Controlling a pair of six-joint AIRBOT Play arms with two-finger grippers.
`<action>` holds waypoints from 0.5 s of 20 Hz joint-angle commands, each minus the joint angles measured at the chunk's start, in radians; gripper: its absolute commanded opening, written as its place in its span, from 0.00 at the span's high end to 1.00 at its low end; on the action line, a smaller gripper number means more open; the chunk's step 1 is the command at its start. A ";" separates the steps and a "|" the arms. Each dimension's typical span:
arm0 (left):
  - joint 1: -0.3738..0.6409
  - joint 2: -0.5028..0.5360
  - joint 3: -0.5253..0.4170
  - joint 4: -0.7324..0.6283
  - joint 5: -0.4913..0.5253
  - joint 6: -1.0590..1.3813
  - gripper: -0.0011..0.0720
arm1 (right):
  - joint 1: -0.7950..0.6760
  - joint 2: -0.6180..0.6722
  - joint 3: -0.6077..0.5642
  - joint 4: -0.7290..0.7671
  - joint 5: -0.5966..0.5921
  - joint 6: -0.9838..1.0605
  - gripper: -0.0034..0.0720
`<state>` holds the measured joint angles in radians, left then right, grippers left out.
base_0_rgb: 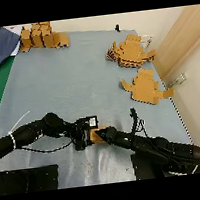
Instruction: Fold the box.
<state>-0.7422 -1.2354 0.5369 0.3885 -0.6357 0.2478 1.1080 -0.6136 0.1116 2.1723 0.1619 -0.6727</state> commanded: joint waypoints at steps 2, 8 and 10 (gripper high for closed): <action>0.000 0.000 0.000 0.001 0.000 0.002 0.40 | -0.186 0.040 0.014 -0.174 -0.289 -0.095 0.95; 0.000 0.000 0.000 0.001 0.000 0.002 0.40 | -0.445 0.041 0.359 -0.848 -0.888 -0.119 0.95; 0.000 0.000 0.000 0.001 0.001 0.002 0.40 | -0.484 0.033 0.451 -0.883 -1.019 -0.153 0.95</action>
<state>-0.7422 -1.2354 0.5369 0.3889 -0.6353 0.2493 0.7010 -0.5774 0.4248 1.5051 -0.5701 -0.7860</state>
